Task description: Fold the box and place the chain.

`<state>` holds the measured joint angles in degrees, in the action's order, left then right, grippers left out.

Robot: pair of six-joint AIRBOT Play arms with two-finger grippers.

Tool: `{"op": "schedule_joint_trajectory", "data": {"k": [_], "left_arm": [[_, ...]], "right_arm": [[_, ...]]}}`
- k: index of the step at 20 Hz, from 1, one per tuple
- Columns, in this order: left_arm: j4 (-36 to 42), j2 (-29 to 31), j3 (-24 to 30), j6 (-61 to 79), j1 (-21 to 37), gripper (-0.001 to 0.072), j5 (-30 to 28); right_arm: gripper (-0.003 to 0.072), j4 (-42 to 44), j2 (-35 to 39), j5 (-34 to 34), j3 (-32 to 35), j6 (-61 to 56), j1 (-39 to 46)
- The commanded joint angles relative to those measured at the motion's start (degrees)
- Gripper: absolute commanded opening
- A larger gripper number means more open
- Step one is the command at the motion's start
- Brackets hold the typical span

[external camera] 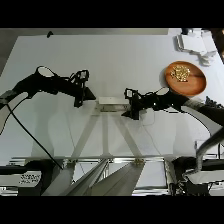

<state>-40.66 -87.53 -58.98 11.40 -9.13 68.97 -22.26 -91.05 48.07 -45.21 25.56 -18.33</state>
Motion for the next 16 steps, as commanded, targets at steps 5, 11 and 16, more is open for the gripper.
{"op": "schedule_joint_trajectory", "data": {"k": [5, 11, 16], "left_arm": [[2.19, 2.71, 0.28, -8.46, -5.92, 0.0008, 6.69], [14.64, 1.97, 0.28, -12.17, -7.91, 0.0007, -13.49], [13.99, -3.52, 0.28, -18.32, -8.11, 0.0007, -24.85]], "right_arm": [[0.0461, 0.02, 0.02, 0.00, -0.02, 0.02, 0.00], [0.0461, 0.02, 0.02, 0.00, -0.02, 0.02, 0.00], [0.0461, 0.02, 0.04, 0.00, -0.02, 0.02, 0.00]]}}
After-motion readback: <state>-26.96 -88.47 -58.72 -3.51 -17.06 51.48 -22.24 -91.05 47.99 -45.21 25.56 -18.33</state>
